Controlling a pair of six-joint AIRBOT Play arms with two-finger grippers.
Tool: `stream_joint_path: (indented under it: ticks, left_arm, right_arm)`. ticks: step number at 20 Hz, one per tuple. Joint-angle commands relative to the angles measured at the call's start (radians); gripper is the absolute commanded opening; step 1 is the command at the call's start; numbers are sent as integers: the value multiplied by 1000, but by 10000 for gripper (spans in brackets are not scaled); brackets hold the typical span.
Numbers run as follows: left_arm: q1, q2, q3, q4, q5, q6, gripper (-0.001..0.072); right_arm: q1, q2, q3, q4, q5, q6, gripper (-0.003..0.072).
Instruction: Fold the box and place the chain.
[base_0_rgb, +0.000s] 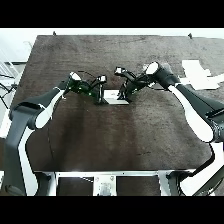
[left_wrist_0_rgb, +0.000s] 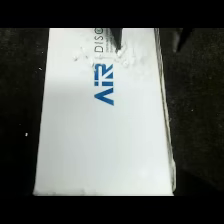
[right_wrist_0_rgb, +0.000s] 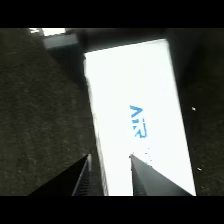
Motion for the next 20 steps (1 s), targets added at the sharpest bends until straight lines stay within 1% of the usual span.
stream_joint_path:
  ticks: [1,5,6,7,8,9,11,12,14,17,19,20]
  left_arm:
    - [1,1,0,0,4,-2,626]
    - [1,1,0,0,4,-2,625]
    - [1,1,0,0,3,-2,626]
    - [1,1,0,0,4,-2,626]
    - [1,1,0,0,4,-2,626]
    - [1,1,0,0,4,-2,626]
    - [1,1,0,0,3,-2,626]
    - [1,1,0,0,4,-2,625]
    - [1,1,0,0,4,-2,626]
    - [1,1,0,0,3,-2,626]
    - [1,1,0,0,3,-2,625]
    - [1,1,0,0,3,-2,626]
  right_arm:
    - [-11,1,-3,105,6,-50,324]
    - [-31,2,23,157,28,-61,321]
    - [-36,2,26,169,31,-61,303]
    - [-41,1,26,187,31,-61,269]
    - [-47,1,26,198,31,-61,262]
    - [-50,0,25,203,30,-61,185]
    - [-50,-11,12,204,23,-60,107]
    - [-50,-20,0,204,23,-60,44]
    - [-47,-49,-32,203,23,-47,8]
    - [-46,-79,-59,200,24,-23,6]
    - [-48,-58,-51,220,24,-32,5]
    - [-47,-31,-51,256,24,-53,4]
